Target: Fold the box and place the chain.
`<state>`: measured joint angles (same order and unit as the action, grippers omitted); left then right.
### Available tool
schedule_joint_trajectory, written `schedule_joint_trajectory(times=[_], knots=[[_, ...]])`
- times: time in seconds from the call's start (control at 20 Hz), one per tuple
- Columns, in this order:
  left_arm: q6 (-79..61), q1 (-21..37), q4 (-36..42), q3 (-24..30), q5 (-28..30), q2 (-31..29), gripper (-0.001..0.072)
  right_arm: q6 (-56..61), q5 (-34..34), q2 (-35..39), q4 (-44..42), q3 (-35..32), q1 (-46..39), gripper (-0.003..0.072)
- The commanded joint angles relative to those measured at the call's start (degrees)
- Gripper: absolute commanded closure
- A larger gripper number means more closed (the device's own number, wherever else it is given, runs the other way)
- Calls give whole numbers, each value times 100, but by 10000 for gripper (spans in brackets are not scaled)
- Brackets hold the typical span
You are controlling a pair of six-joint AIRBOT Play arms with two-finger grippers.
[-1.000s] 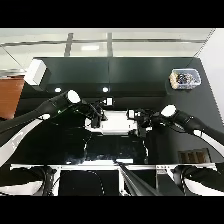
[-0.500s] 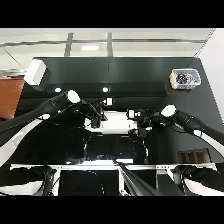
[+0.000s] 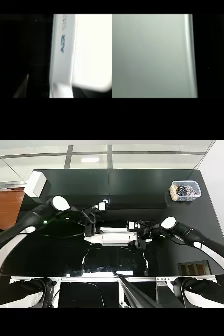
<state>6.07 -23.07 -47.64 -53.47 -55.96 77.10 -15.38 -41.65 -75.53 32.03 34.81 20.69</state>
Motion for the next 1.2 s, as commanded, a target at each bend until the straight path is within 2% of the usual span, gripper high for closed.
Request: schedule_joint_trajectory(times=[0.0,0.05,0.1,0.15,0.2,0.25,0.3,0.4,0.55,0.7,0.8,0.9,1.15], knots=[[1082,363,-737,-7,-616,-573,131,-4,-15,-4,17,4,2,278],[1539,417,-1075,-7,-831,-695,273,-7,-20,-4,20,4,2,278],[1897,435,-1287,-7,-1123,-754,475,-7,-37,-4,24,4,2,278],[2055,433,-1318,-4,-1493,-745,617,-7,-37,-4,46,4,2,278],[2059,400,-1198,7,-1888,-706,683,-7,-39,-4,63,4,2,278],[2061,315,-975,42,-2210,-654,684,-4,-39,-4,61,4,2,278],[2065,184,-713,120,-2288,-625,684,-7,-39,-4,61,4,2,278],[2065,-188,-37,332,-1971,-621,684,-7,-37,-4,61,4,2,278],[2063,-450,1060,501,-844,-621,684,-4,-37,-4,61,4,2,278],[2052,-352,2081,511,507,-621,684,-4,-37,-4,61,4,2,278],[2055,-313,2015,511,1217,-610,684,-4,-37,-4,61,4,2,278],[2057,-326,1768,511,1574,-533,685,-4,-37,-4,61,4,2,278],[2103,-365,1484,509,1598,-81,685,-4,-35,-4,61,4,2,278]])
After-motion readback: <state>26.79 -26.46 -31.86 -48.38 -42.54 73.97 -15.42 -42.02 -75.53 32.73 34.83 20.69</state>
